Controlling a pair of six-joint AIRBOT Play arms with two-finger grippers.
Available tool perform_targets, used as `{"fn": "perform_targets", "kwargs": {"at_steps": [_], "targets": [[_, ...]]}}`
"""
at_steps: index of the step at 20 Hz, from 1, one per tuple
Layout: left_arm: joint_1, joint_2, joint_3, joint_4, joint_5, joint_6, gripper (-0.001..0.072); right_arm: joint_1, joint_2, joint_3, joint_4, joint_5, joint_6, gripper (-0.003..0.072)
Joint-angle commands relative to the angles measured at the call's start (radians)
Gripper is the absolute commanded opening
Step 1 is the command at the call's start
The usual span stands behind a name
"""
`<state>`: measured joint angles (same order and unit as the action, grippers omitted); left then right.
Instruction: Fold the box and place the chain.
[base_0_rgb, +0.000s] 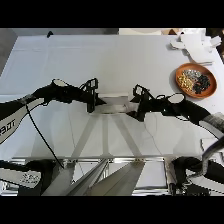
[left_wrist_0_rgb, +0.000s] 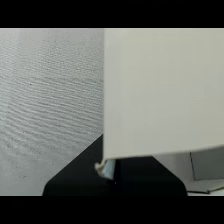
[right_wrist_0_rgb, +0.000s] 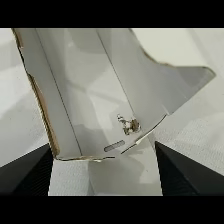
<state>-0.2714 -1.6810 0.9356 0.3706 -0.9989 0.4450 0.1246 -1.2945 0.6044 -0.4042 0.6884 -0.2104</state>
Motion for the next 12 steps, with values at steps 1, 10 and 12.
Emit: {"fn": "perform_targets", "kwargs": {"at_steps": [1, 10, 12], "targets": [[0.0, 0.0, 0.0, 0.0, 0.0, 0.0, 0.0015, -0.002, -0.002, 0.005, -0.016, 0.012, -0.033, 0.069], [0.0, 0.0, 0.0, 0.0, 0.0, 0.0, 0.0015, -0.002, -0.101, 0.107, -0.018, 0.084, -0.002, 0.069], [0.0, 0.0, 0.0, 0.0, 0.0, 0.0, 0.0015, -0.002, -0.104, 0.116, -0.021, 0.12, -0.013, 0.069]]}}
